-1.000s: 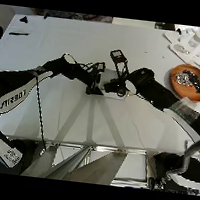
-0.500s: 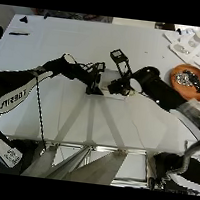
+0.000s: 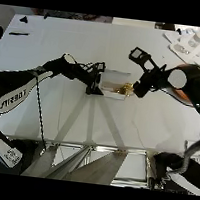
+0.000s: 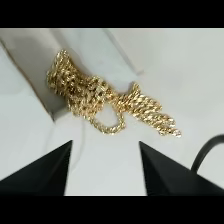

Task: Fold the box and place the chain.

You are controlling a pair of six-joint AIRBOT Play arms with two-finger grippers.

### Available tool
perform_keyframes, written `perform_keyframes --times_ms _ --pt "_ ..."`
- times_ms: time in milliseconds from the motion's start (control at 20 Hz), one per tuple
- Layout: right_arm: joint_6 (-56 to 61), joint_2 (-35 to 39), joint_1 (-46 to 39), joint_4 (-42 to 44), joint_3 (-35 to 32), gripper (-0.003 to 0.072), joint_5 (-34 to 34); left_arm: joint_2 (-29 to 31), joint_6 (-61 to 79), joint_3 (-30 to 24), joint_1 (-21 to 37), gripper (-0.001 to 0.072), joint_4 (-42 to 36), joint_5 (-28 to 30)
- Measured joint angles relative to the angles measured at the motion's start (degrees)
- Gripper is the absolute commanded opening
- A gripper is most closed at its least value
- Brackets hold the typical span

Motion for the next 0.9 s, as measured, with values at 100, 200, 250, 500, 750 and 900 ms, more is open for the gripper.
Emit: perform_keyframes --times_ms 100,200,250,500,750,900 --pt "-9.3 -0.9 -3.0 2.2 -2.1 0.0662 -1.0 0.0 0.0 0.0 0.0 0.0257 0.0 0.0" --pt "-17.6 -3.2 -5.4 3.8 -3.3 0.0661 -2.7 0.0 0.0 0.0 0.0 0.0257 0.0 0.0" --pt "-21.0 -4.7 -6.3 4.5 -3.7 0.0660 -3.9 0.0 0.0 0.0 0.0 0.0257 0.0 0.0" --pt "-29.1 -11.8 -7.8 6.7 -4.5 0.0658 -11.8 0.0 0.0 0.0 0.0 0.0257 0.0 0.0" --pt "-31.3 -16.9 -7.8 9.1 -4.6 0.0637 -19.4 0.0 0.0 0.0 0.0 0.0257 0.0 0.0" --pt "-31.8 -19.3 -7.0 9.9 -4.6 0.0494 -20.9 0.0 0.0 0.0 0.0 0.0257 0.0 0.0"
